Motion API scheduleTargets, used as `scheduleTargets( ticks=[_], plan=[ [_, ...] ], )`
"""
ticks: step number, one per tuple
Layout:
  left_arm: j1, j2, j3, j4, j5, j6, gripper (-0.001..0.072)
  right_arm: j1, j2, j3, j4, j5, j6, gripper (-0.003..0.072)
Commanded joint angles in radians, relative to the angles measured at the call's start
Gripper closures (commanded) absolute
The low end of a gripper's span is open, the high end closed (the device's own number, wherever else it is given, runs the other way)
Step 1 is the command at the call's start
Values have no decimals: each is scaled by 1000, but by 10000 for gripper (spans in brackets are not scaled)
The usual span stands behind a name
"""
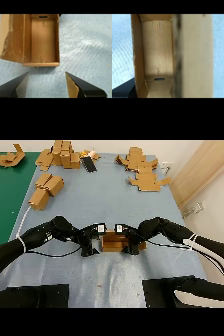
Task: Fold the box.
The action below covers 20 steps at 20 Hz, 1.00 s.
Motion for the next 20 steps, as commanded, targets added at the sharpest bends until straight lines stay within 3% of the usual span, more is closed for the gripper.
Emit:
scheduleTargets(
  ticks=[1, 6, 20],
  plan=[
    [30, -30, 3, -49, 12, 81, 0, 0, 0, 0, 0, 0, 0, 189],
    [17, -77, 20, -54, 29, 81, -1, 1, 0, 0, 0, 0, 0, 189],
    [-26, -79, 29, -101, 30, 80, -1, 1, 0, 0, 0, 0, 0, 189]
  ],
)
